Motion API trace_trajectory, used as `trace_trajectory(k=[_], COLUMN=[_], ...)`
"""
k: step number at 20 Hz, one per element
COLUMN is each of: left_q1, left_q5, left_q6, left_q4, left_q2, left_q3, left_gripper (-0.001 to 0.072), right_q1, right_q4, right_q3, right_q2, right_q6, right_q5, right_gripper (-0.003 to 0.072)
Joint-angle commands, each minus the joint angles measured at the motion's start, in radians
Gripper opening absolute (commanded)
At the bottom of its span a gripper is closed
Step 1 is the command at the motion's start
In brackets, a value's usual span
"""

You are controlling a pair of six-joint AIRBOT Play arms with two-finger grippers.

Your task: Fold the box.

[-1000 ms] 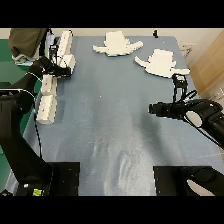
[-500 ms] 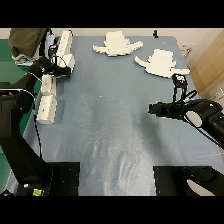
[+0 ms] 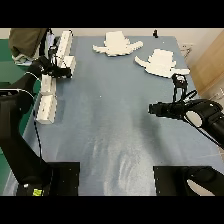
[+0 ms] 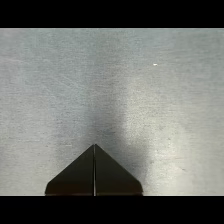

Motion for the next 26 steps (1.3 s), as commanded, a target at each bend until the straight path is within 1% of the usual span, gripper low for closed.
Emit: trace_trajectory(k=[1, 5, 8, 9, 10, 11, 13, 15, 17, 19, 21, 23, 24, 26], left_q1=[0.027, 0.069, 0.066, 0.064, 0.061, 0.056, 0.033, -0.031, -0.124, -0.239, -0.342, -0.443, -0.484, -0.557], left_q5=[-0.168, -0.471, -0.638, -0.668, -0.698, -0.726, -0.739, -0.738, -0.736, -0.735, -0.721, -0.683, -0.660, -0.594], left_q6=[-0.001, -0.001, -0.002, -0.002, -0.002, -0.002, -0.011, -0.011, -0.008, -0.022, -0.072, -0.136, -0.167, -0.225], left_q4=[0.011, 0.011, -0.004, -0.021, -0.038, -0.063, -0.119, -0.124, -0.122, -0.119, -0.080, 0.010, 0.052, 0.110], left_q2=[0.032, 0.102, 0.154, 0.169, 0.184, 0.197, 0.222, 0.256, 0.284, 0.302, 0.305, 0.305, 0.308, 0.337], left_q3=[0.007, 0.066, 0.121, 0.135, 0.151, 0.166, 0.175, 0.175, 0.175, 0.172, 0.156, 0.114, 0.086, -0.007], left_gripper=[0.0706, 0.0706, 0.0699, 0.0542, 0.0250, 0.0019, 0.0016, 0.0011, 0.0011, 0.0010, 0.0010, 0.0009, 0.0009, 0.0009], right_q1=[0.001, 0.001, 0.001, 0.001, 0.001, 0.001, 0.001, 0.001, 0.001, 0.001, 0.002, 0.003, 0.004, 0.005], right_q4=[0.000, 0.000, 0.009, 0.016, 0.029, 0.053, 0.103, 0.146, 0.159, 0.179, 0.248, 0.337, 0.370, 0.386], right_q3=[0.001, 0.001, 0.011, 0.022, 0.040, 0.069, 0.152, 0.270, 0.421, 0.570, 0.689, 0.748, 0.760, 0.760], right_q2=[0.000, -0.001, -0.021, -0.035, -0.051, -0.075, -0.140, -0.237, -0.364, -0.486, -0.583, -0.640, -0.653, -0.659], right_q6=[0.000, 0.000, -0.001, -0.015, -0.048, -0.082, -0.135, -0.197, -0.215, -0.237, -0.275, -0.316, -0.323, -0.323], right_q5=[0.003, 0.002, -0.002, -0.002, -0.002, -0.001, 0.003, 0.035, 0.106, 0.207, 0.294, 0.327, 0.336, 0.346], right_gripper=[0.0006, 0.0007, 0.0006, 0.0006, 0.0006, 0.0006, 0.0006, 0.0006, 0.0006, 0.0006, 0.0006, 0.0006, 0.0006, 0.0006])
